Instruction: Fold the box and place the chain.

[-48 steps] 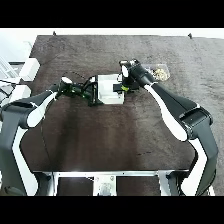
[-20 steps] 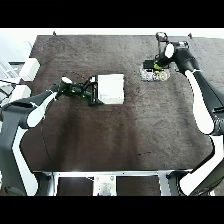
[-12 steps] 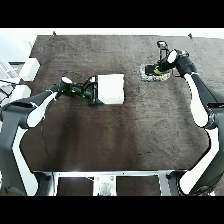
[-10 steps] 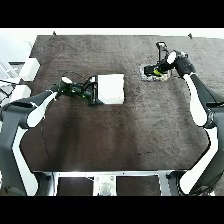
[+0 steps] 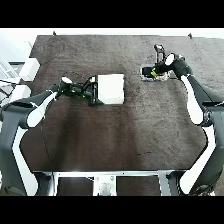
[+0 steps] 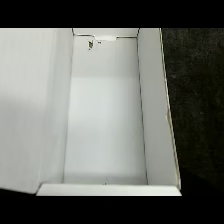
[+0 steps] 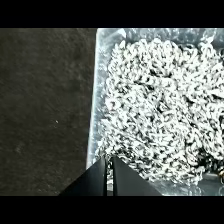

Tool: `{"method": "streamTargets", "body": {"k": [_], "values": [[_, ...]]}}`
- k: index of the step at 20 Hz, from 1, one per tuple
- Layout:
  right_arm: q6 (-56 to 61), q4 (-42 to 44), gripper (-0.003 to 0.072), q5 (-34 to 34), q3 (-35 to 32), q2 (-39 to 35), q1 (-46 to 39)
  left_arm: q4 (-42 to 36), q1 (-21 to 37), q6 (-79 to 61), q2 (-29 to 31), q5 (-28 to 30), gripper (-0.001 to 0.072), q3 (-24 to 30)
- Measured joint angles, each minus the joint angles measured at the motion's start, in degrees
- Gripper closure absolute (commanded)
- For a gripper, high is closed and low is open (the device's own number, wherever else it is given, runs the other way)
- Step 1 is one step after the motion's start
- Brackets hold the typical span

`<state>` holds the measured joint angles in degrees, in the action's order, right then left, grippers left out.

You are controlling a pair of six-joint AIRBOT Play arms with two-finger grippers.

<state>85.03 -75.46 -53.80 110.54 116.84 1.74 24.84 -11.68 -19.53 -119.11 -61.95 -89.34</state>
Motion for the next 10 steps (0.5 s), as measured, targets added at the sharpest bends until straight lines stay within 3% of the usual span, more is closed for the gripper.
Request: {"method": "streamTargets", "body": {"k": [5, 10], "values": [[-0.17, 0.11, 0.0678, 0.09, 2.36, -2.67, 0.09, 0.00, 0.00, -0.02, 0.00, 0.00, 0.0181, 0.00], [-0.39, -0.44, 0.0678, -1.95, 3.04, -10.12, 0.37, 0.00, -0.02, -0.02, 0.00, 0.00, 0.0181, 0.00]]}}
